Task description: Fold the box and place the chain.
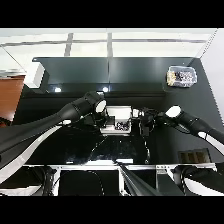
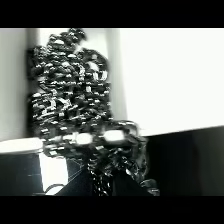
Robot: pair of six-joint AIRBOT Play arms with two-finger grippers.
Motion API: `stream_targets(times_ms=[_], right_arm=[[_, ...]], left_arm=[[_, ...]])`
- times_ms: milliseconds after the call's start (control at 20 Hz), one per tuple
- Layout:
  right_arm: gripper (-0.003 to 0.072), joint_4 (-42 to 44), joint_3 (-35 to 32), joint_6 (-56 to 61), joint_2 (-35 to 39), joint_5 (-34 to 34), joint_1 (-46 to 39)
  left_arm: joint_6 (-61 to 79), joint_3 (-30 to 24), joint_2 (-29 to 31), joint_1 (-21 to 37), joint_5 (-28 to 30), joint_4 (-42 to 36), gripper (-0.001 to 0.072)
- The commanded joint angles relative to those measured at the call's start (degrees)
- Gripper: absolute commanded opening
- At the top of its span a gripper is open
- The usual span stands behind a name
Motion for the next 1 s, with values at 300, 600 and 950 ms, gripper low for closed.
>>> stream_targets(times_ms=[300,600,950], right_arm=[[0.0013,-11.28,-0.02,36.76,9.33,-0.07,-3.04],[0.0014,-6.32,3.91,50.42,23.04,16.02,-4.11],[0.0014,24.55,10.82,51.17,25.44,18.36,-4.09]], left_arm=[[0.02,0.02,-0.04,0.07,0.04,0.02,0.0031],[0.04,0.02,-0.04,0.07,0.04,0.02,0.0031],[0.02,0.02,-0.04,0.07,0.07,0.0,0.0031]])
